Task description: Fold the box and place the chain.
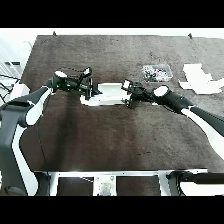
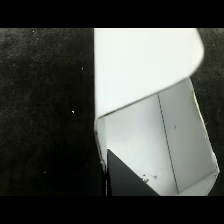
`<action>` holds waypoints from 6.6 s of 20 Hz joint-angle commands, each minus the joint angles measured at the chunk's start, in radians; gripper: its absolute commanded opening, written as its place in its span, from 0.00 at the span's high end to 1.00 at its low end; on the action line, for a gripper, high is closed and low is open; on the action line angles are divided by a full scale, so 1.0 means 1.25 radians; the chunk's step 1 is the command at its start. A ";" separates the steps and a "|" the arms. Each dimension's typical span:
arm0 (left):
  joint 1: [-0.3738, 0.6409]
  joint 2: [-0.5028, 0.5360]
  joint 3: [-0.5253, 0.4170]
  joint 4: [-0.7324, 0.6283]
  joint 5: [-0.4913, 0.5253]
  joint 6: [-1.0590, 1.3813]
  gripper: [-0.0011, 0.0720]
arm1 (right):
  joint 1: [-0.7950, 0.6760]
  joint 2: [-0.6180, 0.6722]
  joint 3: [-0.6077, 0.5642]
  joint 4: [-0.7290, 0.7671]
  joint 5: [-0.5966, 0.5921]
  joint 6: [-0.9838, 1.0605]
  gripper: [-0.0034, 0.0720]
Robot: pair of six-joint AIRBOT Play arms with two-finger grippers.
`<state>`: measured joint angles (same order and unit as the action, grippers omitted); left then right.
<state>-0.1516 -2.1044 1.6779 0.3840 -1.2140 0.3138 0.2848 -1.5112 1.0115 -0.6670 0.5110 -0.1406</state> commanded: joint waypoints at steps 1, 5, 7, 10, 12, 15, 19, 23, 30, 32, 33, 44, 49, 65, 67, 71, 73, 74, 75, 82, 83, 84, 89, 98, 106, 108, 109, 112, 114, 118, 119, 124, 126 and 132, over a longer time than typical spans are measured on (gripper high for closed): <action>0.000 0.000 0.000 0.000 -0.001 0.000 0.96 | -0.018 -0.023 0.034 0.001 0.068 -0.044 0.10; 0.000 0.000 0.000 0.000 -0.001 0.000 0.96 | -0.051 -0.065 0.086 0.000 0.138 -0.044 0.10; 0.000 0.000 0.000 0.000 -0.001 0.000 0.96 | -0.068 -0.087 0.111 0.000 0.167 -0.044 0.10; 0.000 0.000 0.000 0.000 -0.001 0.000 0.96 | -0.086 -0.117 0.150 0.001 0.215 -0.045 0.10; 0.000 0.000 0.000 0.000 -0.001 0.000 0.96 | -0.090 -0.138 0.175 0.001 0.239 -0.051 0.10; 0.000 0.000 0.000 0.000 -0.001 0.000 0.96 | -0.098 -0.168 0.210 0.001 0.277 -0.065 0.10; 0.000 0.000 0.000 0.000 -0.001 0.000 0.96 | -0.106 -0.207 0.251 0.001 0.334 -0.065 0.10; 0.000 0.000 0.000 0.000 0.000 0.000 0.96 | -0.104 -0.210 0.255 0.004 0.394 -0.060 0.10; 0.000 0.000 0.000 0.000 0.000 0.000 0.96 | -0.110 -0.242 0.265 0.018 0.401 -0.067 0.10; 0.000 0.000 0.000 0.000 0.001 0.000 0.96 | -0.109 -0.267 0.283 0.019 0.404 -0.072 0.10; 0.000 0.000 0.000 0.000 0.001 0.000 0.96 | -0.109 -0.280 0.293 0.019 0.407 -0.083 0.10; 0.000 0.000 0.000 0.000 0.000 0.000 0.96 | -0.134 -0.354 0.341 0.139 0.508 -0.156 0.10; 0.000 0.000 0.000 0.000 0.000 0.000 0.96 | -0.146 -0.373 0.344 0.157 0.515 -0.175 0.10; 0.000 0.000 0.000 0.000 0.000 0.000 0.96 | -0.131 -0.425 0.406 0.148 0.556 -0.185 0.10; 0.000 0.000 0.000 0.000 0.000 0.000 0.96 | -0.133 -0.426 0.406 0.147 0.557 -0.185 0.10; 0.000 0.000 0.000 0.000 -0.001 0.000 0.96 | -0.140 -0.427 0.407 0.142 0.565 -0.185 0.10; 0.000 0.000 0.000 0.000 -0.001 0.000 0.96 | -0.141 -0.427 0.407 0.142 0.565 -0.185 0.10; 0.000 0.000 0.000 0.000 -0.001 0.000 0.96 | -0.141 -0.427 0.407 0.142 0.565 -0.185 0.10; 0.000 0.000 0.000 0.000 -0.001 0.000 0.96 | -0.141 -0.428 0.407 0.142 0.565 -0.185 0.10; 0.000 0.000 0.000 0.000 -0.001 0.000 0.96 | -0.141 -0.449 0.447 0.111 0.611 -0.167 0.10; 0.000 0.000 0.000 0.000 -0.001 0.000 0.96 | -0.141 -0.450 0.447 0.111 0.611 -0.166 0.10; 0.000 0.000 0.000 0.000 -0.001 0.000 0.96 | -0.141 -0.452 0.450 0.111 0.612 -0.166 0.10; 0.000 0.000 0.000 0.000 -0.001 0.000 0.96 | -0.141 -0.457 0.456 0.105 0.618 -0.160 0.19; 0.001 0.000 0.000 0.000 -0.001 0.000 0.96 | -0.141 -0.459 0.456 0.106 0.618 -0.155 0.19; 0.001 0.000 0.000 0.000 0.000 0.000 0.96 | -0.141 -0.459 0.456 0.107 0.618 -0.155 0.19; 0.001 0.000 0.000 0.000 0.000 0.000 0.96 | -0.141 -0.459 0.456 0.107 0.618 -0.155 0.19; 0.001 0.000 0.000 0.000 -0.001 0.000 0.96 | -0.141 -0.459 0.456 0.107 0.618 -0.155 0.19; 0.000 0.000 0.000 -0.002 0.000 0.000 0.96 | -0.141 -0.459 0.456 0.107 0.618 -0.155 0.19; 0.001 0.001 0.000 -0.002 -0.014 0.002 0.77 | -0.141 -0.459 0.456 0.107 0.618 -0.155 0.19; 0.001 0.003 0.007 -0.002 -0.028 0.000 0.42 | -0.141 -0.459 0.456 0.108 0.618 -0.155 0.19; 0.002 0.003 0.012 0.001 -0.032 -0.006 0.42 | -0.141 -0.459 0.456 0.108 0.618 -0.155 0.19; 0.056 0.003 0.088 0.024 -0.140 -0.087 0.42 | -0.141 -0.459 0.456 0.108 0.618 -0.155 0.19; 0.092 0.003 0.136 0.016 -0.212 -0.132 0.42 | -0.141 -0.459 0.456 0.108 0.618 -0.155 0.19; 0.109 0.009 0.241 -0.002 -0.344 -0.250 0.97 | -0.141 -0.459 0.456 0.108 0.618 -0.155 0.19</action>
<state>-0.0235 -2.0991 1.9236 0.3885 -1.5669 0.0875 0.1085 -2.0846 1.5810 -0.5323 1.2839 -0.3344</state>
